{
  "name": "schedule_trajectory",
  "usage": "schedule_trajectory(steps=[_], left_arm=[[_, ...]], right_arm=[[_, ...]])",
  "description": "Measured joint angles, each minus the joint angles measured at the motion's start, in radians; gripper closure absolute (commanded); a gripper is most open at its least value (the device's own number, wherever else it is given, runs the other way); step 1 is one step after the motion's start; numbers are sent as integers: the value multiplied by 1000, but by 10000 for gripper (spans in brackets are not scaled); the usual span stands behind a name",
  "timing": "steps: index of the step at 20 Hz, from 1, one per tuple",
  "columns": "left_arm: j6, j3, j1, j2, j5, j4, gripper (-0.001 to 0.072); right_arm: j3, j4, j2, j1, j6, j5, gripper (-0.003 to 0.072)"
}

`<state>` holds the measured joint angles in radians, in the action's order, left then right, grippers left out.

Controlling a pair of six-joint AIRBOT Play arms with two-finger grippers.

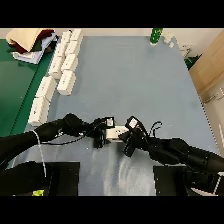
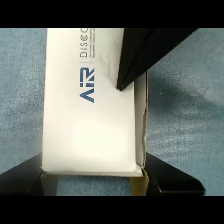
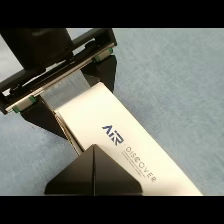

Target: Fold the box.

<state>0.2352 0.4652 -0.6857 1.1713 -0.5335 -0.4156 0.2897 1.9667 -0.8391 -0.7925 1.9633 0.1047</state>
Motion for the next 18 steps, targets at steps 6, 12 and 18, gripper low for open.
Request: schedule_trajectory(steps=[6, 12, 18], left_arm=[[0, 0, 0, 0, 0, 0, 351], [0, 0, 0, 0, 0, 0, 351], [0, 0, 0, 0, 0, 0, 351]], right_arm=[[19, -11, 71, 15, 0, -53, 682], [188, -78, 51, 197, -93, 270, 682], [509, -321, -171, 436, -303, 752, 682]])
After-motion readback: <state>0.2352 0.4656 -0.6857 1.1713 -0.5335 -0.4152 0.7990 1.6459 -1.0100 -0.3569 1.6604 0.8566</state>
